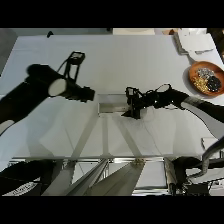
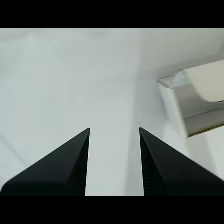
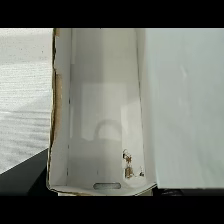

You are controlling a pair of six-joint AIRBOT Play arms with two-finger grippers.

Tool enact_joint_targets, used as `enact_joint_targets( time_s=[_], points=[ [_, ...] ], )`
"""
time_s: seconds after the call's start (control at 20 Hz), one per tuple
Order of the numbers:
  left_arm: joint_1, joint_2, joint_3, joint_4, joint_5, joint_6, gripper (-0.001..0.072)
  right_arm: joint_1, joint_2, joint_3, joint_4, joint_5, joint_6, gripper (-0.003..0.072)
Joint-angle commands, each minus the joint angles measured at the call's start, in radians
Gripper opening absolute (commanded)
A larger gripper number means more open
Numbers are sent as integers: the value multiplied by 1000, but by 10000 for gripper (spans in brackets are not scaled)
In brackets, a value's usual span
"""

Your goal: Fold the box and place the chain.

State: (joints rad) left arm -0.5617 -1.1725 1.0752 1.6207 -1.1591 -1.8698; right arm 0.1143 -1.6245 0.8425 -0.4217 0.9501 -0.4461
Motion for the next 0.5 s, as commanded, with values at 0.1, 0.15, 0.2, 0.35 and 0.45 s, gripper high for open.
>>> enact_joint_targets(
  time_s=[0.1, 0.15, 0.2, 0.35, 0.45],
  points=[
    [171, 33, -152, -61, 138, 447, 346, 0, 0, 0, 0, 0, 0, 463],
    [185, 33, -180, -61, 190, 535, 346, 0, 0, 0, 0, 1, 0, 463],
    [192, 33, -200, -61, 233, 613, 345, 0, 0, 0, 0, 0, 0, 463],
    [195, 30, -220, -122, 343, 805, 313, 0, 0, 0, 0, 0, 0, 463],
    [217, 13, -220, -309, 399, 937, 300, 0, 0, 0, 0, 1, 0, 463]
  ],
)
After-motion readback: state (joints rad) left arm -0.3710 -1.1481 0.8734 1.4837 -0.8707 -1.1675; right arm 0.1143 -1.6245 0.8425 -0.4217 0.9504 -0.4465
